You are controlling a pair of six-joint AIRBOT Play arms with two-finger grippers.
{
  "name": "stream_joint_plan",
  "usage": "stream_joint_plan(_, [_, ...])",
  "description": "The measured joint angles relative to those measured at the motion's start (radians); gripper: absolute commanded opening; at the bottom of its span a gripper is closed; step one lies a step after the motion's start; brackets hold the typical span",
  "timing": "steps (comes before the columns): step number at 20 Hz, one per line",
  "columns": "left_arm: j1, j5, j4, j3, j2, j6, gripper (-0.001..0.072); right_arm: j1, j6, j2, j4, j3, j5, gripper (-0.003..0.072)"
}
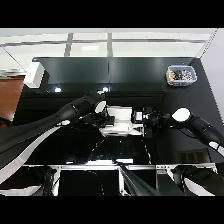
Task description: Fold the box and place the chain.
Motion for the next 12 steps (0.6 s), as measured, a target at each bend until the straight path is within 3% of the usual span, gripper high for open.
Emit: stream_joint_plan(12, [0.000, 0.004, 0.003, 0.000, 0.000, -0.003, 0.0031, 0.018, 0.023, -0.046, -0.015, 0.000, -0.001, 0.0365])
